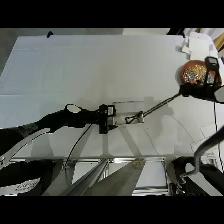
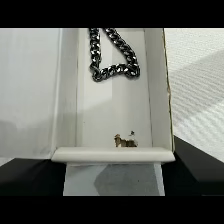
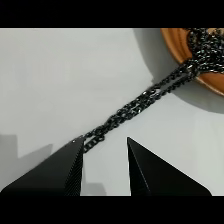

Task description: Fold the box and place the chain.

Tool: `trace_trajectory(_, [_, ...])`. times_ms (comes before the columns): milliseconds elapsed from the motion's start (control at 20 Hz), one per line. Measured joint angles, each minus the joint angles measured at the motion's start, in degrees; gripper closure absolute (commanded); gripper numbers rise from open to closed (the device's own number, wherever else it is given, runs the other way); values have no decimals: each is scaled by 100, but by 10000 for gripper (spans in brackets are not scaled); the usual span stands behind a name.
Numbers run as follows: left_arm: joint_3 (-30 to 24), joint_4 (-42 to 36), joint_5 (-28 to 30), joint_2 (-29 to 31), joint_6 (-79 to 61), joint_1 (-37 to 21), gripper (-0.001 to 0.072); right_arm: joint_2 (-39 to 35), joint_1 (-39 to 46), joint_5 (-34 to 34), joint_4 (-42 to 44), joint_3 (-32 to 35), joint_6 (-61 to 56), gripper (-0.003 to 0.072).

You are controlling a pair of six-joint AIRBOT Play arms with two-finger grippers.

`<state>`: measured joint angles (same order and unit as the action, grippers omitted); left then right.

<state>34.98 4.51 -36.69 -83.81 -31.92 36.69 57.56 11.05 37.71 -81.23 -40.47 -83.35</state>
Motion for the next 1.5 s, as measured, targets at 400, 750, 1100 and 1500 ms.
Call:
trace_trajectory(400, [0, 0, 0, 0, 0, 0, 575, 817, 317, -160, 37, -514, 94, 398])
trace_trajectory(750, [0, 0, 2, 0, 0, 0, 575, 1534, 339, -289, 28, -645, 107, 400])
trace_trajectory(1100, [0, 2, 2, 0, 0, 0, 575, 1993, 463, -546, -26, -658, -59, 425])
trace_trajectory(1500, [0, 0, 2, 0, 0, 0, 575, 2162, 704, -732, -52, -658, -155, 473])
